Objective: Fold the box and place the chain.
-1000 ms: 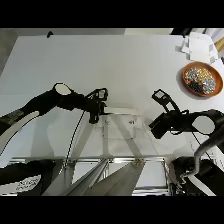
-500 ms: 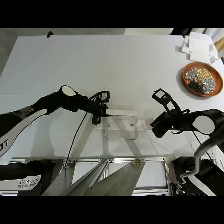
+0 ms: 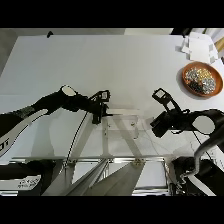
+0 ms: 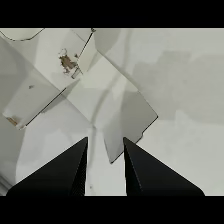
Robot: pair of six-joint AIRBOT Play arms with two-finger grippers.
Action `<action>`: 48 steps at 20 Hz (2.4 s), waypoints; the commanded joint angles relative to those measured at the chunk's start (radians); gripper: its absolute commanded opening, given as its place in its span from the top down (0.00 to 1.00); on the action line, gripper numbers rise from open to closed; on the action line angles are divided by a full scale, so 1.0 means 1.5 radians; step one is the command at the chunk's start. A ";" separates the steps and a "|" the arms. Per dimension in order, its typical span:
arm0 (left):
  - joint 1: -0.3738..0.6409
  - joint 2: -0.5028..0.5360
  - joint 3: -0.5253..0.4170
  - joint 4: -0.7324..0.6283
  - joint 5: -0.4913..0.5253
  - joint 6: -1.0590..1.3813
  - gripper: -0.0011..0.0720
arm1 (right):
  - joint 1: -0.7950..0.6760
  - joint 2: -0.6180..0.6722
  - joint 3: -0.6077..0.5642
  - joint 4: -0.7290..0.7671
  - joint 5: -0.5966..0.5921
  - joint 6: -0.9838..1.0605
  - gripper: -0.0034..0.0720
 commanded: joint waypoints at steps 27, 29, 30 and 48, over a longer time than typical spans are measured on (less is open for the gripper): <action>-0.001 -0.001 0.000 0.000 0.026 0.000 0.97 | 0.000 0.000 0.000 0.027 0.001 -0.010 0.65; -0.001 -0.001 0.000 0.000 0.026 0.000 0.97 | 0.000 0.000 0.000 0.027 0.001 -0.010 0.65; -0.001 0.000 0.000 0.000 0.026 0.000 0.97 | 0.000 0.000 0.000 0.027 0.001 -0.010 0.65; 0.000 -0.001 0.000 0.000 0.026 -0.001 0.97 | 0.000 -0.001 0.000 0.109 -0.048 -0.237 0.93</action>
